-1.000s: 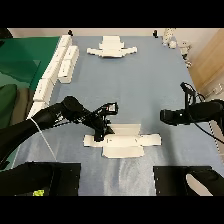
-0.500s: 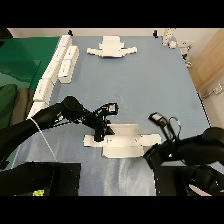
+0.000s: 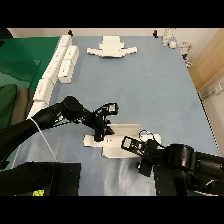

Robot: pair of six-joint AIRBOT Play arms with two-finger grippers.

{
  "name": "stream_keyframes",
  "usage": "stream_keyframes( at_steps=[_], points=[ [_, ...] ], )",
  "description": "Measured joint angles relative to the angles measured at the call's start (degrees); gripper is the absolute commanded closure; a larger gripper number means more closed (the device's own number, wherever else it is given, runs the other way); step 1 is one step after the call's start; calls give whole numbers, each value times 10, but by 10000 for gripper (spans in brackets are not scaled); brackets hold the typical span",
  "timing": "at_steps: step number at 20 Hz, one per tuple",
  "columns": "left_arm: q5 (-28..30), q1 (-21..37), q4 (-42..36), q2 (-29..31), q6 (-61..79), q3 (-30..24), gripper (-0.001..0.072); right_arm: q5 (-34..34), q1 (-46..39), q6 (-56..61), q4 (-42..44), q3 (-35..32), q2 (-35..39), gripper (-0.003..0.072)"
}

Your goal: Fold the box.

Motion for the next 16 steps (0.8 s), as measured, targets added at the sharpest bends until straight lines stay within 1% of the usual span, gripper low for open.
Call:
stream_keyframes(
  at_steps=[3, 6, 9, 12, 16],
  points=[
    [0, 0, 0, 0, 0, 0, 696, 39, 8, 14, -58, 1, -31, 80],
    [0, 0, 0, 0, 0, 0, 696, 54, 10, 50, -111, 3, -42, 80],
    [0, 0, 0, 0, 0, 0, 696, 52, 14, 79, -141, 16, -44, 80],
    [0, 0, 0, 0, 0, 0, 695, 37, 17, 106, -163, 31, -40, 81],
    [0, 0, 0, 0, 0, 0, 695, 14, 18, 171, -197, 40, -38, 80]
  ],
)
